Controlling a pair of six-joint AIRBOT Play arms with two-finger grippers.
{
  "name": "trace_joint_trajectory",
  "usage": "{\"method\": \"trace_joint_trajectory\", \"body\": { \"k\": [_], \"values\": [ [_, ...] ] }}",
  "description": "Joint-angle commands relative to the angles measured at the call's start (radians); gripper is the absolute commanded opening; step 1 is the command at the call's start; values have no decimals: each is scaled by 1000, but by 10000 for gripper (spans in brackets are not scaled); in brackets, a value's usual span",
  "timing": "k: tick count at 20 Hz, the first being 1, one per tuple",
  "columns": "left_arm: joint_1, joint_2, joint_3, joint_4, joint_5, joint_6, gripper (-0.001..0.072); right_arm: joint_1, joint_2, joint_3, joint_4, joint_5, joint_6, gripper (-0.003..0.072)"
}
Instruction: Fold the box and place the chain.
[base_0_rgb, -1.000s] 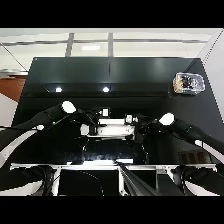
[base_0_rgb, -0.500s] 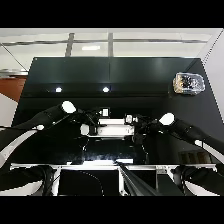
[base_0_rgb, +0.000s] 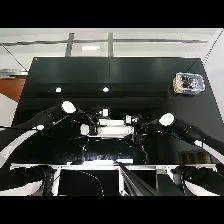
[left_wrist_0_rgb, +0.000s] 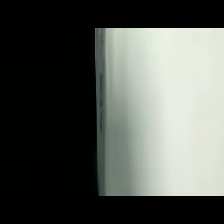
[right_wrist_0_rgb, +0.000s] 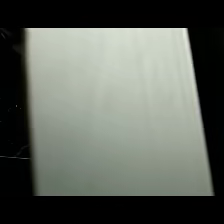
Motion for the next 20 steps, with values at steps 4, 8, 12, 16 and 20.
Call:
{"method": "trace_joint_trajectory", "body": {
  "k": [4, 8, 12, 16, 20],
  "values": [
    [4, 16, 0, 14, -1, -21, 202, 5, -1, 0, -8, -5, 7, 479],
    [63, 94, -1, 27, -8, -184, 547, 5, -1, 0, -8, -5, 7, 479],
    [147, 233, -1, 28, -55, -241, 581, 5, 0, 0, -8, -5, 7, 479],
    [244, 381, -1, 53, -206, -536, 469, 5, 0, 0, -8, -5, 7, 479],
    [294, 439, -5, 85, -520, -754, 24, 5, -1, 0, -8, -5, 7, 479]
  ]
}}
